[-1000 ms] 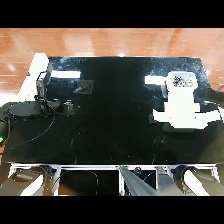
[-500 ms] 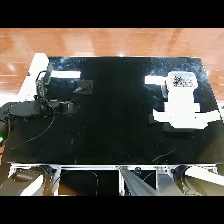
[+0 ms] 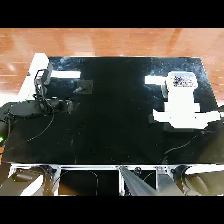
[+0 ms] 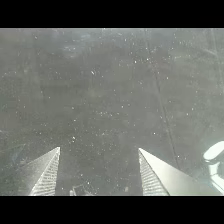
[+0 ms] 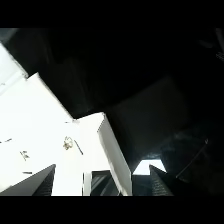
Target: Fold the box and place the chain.
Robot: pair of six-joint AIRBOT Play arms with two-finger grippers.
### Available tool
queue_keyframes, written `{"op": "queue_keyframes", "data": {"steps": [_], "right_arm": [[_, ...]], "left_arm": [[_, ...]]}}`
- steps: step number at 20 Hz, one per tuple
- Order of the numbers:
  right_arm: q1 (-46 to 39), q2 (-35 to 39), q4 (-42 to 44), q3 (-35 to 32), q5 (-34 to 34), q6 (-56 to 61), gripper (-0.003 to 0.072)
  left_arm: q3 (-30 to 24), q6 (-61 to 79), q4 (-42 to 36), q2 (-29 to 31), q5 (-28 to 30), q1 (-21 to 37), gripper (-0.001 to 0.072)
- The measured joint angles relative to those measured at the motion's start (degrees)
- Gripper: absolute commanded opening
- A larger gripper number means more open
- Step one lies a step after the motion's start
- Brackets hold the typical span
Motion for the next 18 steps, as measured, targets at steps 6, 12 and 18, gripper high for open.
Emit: {"op": "queue_keyframes", "data": {"steps": [6,12,18], "right_arm": [[3.8,-4.9,0.3,1.3,2.8,-0.5,0.072],[6.1,-6.2,-1.9,1.4,4.2,-0.8,0.0069],[6.9,-5.9,-4.5,1.4,7.6,-2.3,0.0039]], "left_arm": [[0.0,0.0,0.0,0.0,-0.3,0.0,0.0573],[0.0,0.0,0.0,0.0,-0.4,0.0,0.0573],[0.0,0.0,0.0,0.0,-0.5,0.0,0.0573]]}}
